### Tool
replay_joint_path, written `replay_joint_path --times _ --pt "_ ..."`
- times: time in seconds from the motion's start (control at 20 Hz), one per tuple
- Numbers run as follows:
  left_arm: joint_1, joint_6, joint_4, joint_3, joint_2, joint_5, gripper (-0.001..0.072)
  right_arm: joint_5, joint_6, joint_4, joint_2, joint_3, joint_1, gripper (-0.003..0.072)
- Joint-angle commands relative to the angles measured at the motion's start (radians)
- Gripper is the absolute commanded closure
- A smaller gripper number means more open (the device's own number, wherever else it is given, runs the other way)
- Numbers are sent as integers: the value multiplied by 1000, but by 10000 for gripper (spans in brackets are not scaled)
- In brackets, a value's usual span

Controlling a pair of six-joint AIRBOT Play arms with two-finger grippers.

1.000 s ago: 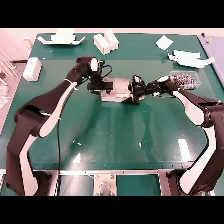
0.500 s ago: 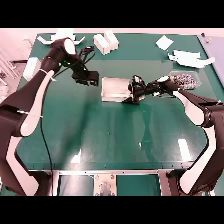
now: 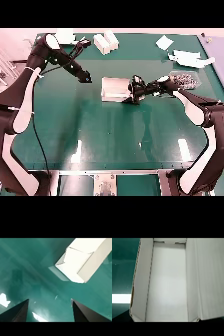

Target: Fold the box and place the chain.

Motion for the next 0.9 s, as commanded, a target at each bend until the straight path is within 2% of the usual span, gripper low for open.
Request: replay_joint_path --times 0.0,0.1,0.2,0.25,0.35,0.55,0.85 --pt "3 185 -36 -26 -1 80 114 0 0 0 1 0 0 128" --pt "2 227 -97 -33 -2 99 113 0 0 0 1 0 0 128" --pt "5 413 -134 -78 -2 94 99 0 0 0 1 0 0 128" --pt "6 480 -167 -110 -2 101 -6 0 0 0 1 0 0 128" --pt "6 676 -240 -185 -2 110 -4 0 0 0 1 0 0 128" --pt "6 932 -324 -312 -2 260 -4 0 0 0 1 0 0 128" --pt "6 1181 -435 -397 -2 341 -4 0 0 0 1 0 0 128"
